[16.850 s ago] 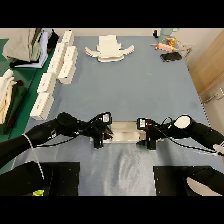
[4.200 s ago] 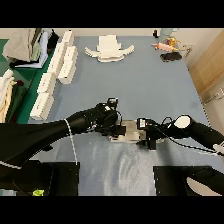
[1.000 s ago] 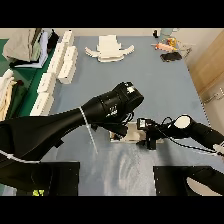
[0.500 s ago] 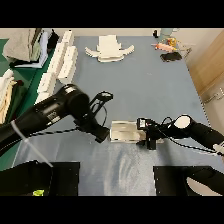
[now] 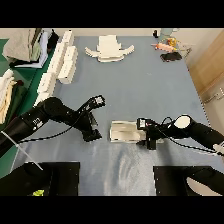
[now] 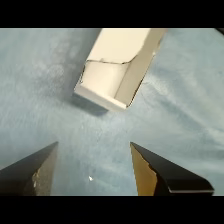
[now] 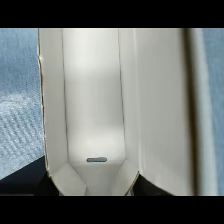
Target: Fold the box.
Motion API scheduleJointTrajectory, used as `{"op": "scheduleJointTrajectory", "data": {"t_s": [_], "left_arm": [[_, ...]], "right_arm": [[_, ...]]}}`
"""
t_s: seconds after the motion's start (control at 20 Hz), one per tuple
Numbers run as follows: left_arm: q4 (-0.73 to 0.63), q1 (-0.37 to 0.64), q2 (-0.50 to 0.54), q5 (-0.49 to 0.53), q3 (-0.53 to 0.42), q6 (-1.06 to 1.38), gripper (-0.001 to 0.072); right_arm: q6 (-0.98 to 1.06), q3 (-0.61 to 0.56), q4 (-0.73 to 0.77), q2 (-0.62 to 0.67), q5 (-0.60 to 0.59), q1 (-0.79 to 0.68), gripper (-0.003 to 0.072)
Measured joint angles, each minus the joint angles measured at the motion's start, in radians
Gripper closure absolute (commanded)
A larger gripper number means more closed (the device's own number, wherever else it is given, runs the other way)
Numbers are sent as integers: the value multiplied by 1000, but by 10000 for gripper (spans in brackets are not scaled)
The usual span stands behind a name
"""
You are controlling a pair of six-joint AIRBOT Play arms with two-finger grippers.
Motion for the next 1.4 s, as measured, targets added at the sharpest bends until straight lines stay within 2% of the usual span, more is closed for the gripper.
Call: {"op": "scheduleJointTrajectory", "data": {"t_s": [0.15, 0.4, 0.95, 1.4], "left_arm": [[-72, 36, -41, 23, -20, 131, 14], [-146, 56, -101, 44, -29, 214, 14], [-187, 60, -120, 85, -32, 250, 13], [-228, 48, -143, 180, -110, 553, 12]], "right_arm": [[0, 0, 0, 0, 0, 0, 177], [0, 0, 0, 0, 0, 0, 177], [0, 0, 0, 0, 0, 0, 177], [0, 0, 0, 0, 0, 0, 177]]}}
